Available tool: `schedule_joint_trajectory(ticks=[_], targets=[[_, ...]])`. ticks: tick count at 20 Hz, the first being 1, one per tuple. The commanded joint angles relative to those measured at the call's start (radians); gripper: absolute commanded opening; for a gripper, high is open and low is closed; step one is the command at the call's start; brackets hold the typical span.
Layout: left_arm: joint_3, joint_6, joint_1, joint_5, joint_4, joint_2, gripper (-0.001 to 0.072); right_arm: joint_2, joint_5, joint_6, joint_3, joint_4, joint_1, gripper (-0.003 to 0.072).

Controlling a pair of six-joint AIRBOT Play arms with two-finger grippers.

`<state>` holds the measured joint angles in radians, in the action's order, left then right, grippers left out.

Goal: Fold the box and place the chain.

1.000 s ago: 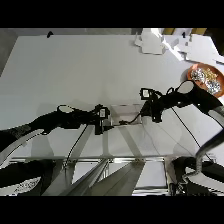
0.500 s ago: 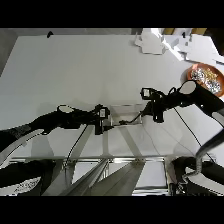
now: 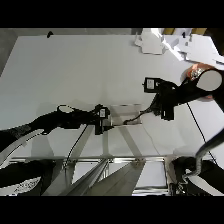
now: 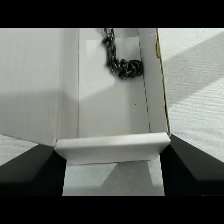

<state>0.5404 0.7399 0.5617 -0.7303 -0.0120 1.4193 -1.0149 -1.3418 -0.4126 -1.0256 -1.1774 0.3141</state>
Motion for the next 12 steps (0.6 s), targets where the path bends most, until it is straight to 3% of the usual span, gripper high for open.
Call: schedule_joint_trajectory(ticks=[1,5,12], targets=[[0.0,0.0,0.001,0.0,0.0,0.0,0.0029,0.017,-0.068,-0.167,-0.164,-0.014,0.142,0.0017],[0.0,0.0,0.001,0.0,0.0,0.0,0.0029,0.013,-0.005,-0.238,-0.224,0.04,0.276,0.0017],[0.0,0.0,0.001,0.0,0.0,0.0,0.0029,-0.102,0.018,-0.325,-0.216,0.043,0.291,0.0017]])
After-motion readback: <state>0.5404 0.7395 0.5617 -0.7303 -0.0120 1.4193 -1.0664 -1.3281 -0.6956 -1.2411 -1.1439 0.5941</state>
